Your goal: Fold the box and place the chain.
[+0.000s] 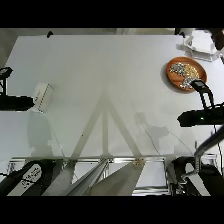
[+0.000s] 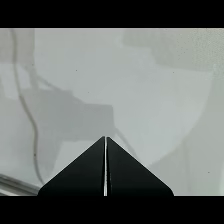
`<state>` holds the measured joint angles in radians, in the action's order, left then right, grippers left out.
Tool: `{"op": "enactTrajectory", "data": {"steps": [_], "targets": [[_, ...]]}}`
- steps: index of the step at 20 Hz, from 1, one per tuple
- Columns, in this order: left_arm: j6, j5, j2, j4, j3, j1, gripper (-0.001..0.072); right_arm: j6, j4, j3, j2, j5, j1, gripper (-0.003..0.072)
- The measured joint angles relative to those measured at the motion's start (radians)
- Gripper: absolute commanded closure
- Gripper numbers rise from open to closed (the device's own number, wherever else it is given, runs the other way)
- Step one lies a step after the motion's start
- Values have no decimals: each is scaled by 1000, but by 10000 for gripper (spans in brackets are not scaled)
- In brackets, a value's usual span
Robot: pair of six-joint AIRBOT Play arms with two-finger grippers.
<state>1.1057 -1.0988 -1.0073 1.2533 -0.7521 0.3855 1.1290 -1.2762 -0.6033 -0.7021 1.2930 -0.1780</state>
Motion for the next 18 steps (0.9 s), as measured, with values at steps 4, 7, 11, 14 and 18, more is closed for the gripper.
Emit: {"op": "enactTrajectory", "data": {"steps": [4, 7, 11, 14, 18], "targets": [[20, -27, 2, -4, 0, 0, 700, 0, 0, 0, 0, 0, 0, 678], [24, -35, 3, -7, 0, 0, 695, 0, 0, 0, 0, 0, 0, 678], [28, -36, 3, -12, 0, 0, 495, 0, 0, 0, 0, 0, 0, 678], [28, -35, 3, -26, 0, 0, 477, 0, 0, 0, 0, 0, 0, 678], [27, -35, 3, -37, 0, 0, 170, 0, 0, 0, 0, 0, 0, 678]]}}
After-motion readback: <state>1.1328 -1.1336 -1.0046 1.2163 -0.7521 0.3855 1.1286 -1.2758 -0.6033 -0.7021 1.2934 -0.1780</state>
